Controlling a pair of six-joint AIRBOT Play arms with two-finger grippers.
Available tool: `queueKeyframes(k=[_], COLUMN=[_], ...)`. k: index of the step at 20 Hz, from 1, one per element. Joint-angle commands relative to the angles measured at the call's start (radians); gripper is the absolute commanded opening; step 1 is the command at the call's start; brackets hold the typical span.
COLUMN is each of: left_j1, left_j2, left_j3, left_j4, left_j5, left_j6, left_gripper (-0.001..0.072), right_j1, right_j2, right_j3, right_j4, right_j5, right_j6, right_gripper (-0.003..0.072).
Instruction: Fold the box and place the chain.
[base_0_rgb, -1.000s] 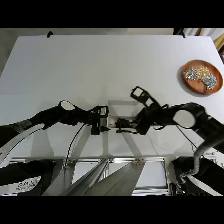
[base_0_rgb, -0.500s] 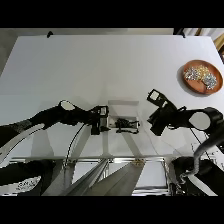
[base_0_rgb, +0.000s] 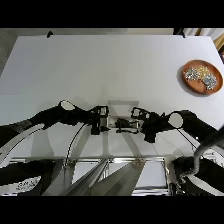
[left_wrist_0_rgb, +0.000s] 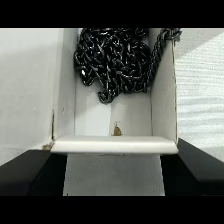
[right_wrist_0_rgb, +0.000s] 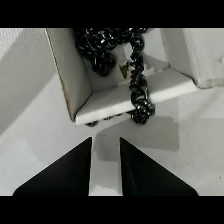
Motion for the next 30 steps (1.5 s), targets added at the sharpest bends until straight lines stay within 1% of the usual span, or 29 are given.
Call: queueKeyframes(k=[1, 2, 6, 7, 8, 13, 20, 22, 23, 25, 26, 27, 28, 29, 30], left_j1=[0.001, 0.001, 0.001, 0.001, 0.001, 0.001, 0.001, 0.001, 0.001, 0.001, 0.001, 0.001, 0.001, 0.001, 0.001], left_j2=[0.001, 0.001, 0.001, 0.001, 0.001, 0.001, 0.001, 0.001, 0.001, 0.001, 0.001, 0.001, 0.001, 0.001, 0.001], left_j3=[0.0, 0.0, 0.0, 0.0, 0.0, 0.0, 0.0, 0.0, 0.0, 0.0, 0.0, 0.0, 0.0, 0.0, 0.0], left_j4=[0.0, 0.0, 0.0, 0.0, 0.0, 0.0, 0.0, 0.0, 0.0, 0.0, 0.0, 0.0, 0.0, 0.0, 0.0], left_j5=[0.0, 0.0, 0.0, 0.0, 0.0, 0.0, 0.0, 0.0, 0.0, 0.0, 0.0, 0.0, 0.0, 0.0, 0.0], left_j6=[0.0, 0.0, 0.0, 0.0, 0.0, 0.0, 0.0, 0.0, 0.0, 0.0, 0.0, 0.0, 0.0, 0.0, 0.0], left_gripper=[0.014, 0.014, 0.014, 0.014, 0.014, 0.014, 0.014, 0.014, 0.014, 0.014, 0.014, 0.014, 0.014, 0.014, 0.014], right_j1=[0.006, 0.006, 0.006, 0.006, 0.006, 0.006, 0.006, 0.006, 0.006, 0.006, 0.006, 0.006, 0.006, 0.006, 0.006], right_j2=[-0.024, -0.024, -0.024, -0.024, -0.024, -0.041, -0.06, -0.061, -0.061, -0.061, -0.061, -0.061, -0.061, -0.06, -0.054], right_j3=[-0.002, -0.002, -0.002, -0.002, -0.002, -0.002, -0.002, -0.002, -0.002, -0.002, -0.002, -0.002, -0.002, -0.002, -0.002], right_j4=[0.026, 0.031, 0.045, 0.045, 0.045, 0.045, 0.042, 0.042, 0.041, 0.041, 0.04, 0.035, 0.026, 0.011, -0.006], right_j5=[-0.059, -0.075, -0.101, -0.104, -0.105, -0.127, -0.153, -0.152, -0.151, -0.147, -0.143, -0.139, -0.135, -0.128, -0.123], right_j6=[-0.019, -0.018, -0.019, -0.018, -0.018, 0.0, 0.0, 0.0, 0.0, 0.001, 0.001, 0.0, 0.001, 0.003, 0.016], right_gripper=[0.0309, 0.0321, 0.0317, 0.031, 0.0287, 0.0286, 0.0256, 0.0185, 0.0162, 0.0143, 0.0073, 0.0043, 0.0038, 0.0017, 0.0018])
